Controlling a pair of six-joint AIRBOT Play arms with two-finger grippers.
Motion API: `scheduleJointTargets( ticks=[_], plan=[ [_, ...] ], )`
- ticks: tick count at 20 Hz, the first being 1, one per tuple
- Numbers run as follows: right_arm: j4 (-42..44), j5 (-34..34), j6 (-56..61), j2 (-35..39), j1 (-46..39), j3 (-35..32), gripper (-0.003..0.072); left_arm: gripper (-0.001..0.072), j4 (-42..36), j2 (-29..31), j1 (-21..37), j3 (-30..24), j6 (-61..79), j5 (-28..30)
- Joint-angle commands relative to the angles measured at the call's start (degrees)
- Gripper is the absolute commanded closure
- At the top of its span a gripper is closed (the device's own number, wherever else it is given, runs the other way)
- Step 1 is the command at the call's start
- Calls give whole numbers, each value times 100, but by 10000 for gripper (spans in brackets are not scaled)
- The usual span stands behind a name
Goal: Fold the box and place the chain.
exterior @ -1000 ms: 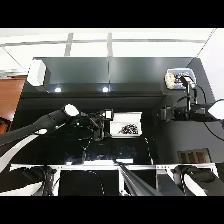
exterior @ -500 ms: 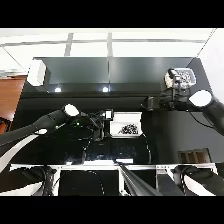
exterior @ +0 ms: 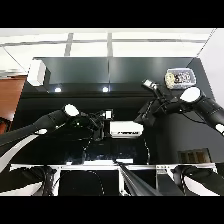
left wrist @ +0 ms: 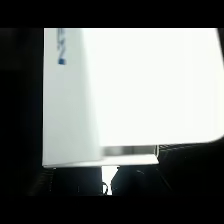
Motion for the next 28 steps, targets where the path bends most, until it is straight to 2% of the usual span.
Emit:
scheduleJointTargets(
  ticks=[1,5,10,15,16,17,18,19,28],
  plan=[
    [-243,376,-741,13,267,31,12,429,2,0,4,4,-4,0],
    [-415,323,-743,13,575,31,12,429,2,0,4,4,-4,-2],
    [-546,358,-739,13,590,33,12,429,2,0,4,4,-4,-9],
    [-671,92,-610,13,590,33,13,429,2,0,4,4,-7,-24],
    [-669,46,-612,13,590,33,42,429,2,0,4,4,-7,-24],
    [-640,57,-610,13,590,33,228,429,2,0,4,4,-7,-24],
    [-643,85,-610,13,590,33,328,429,2,0,4,4,-7,-26],
    [-643,127,-610,13,590,33,384,429,2,0,4,4,-7,-26],
    [-651,304,-610,13,590,-52,382,429,2,0,4,4,-7,-26]
  ],
)
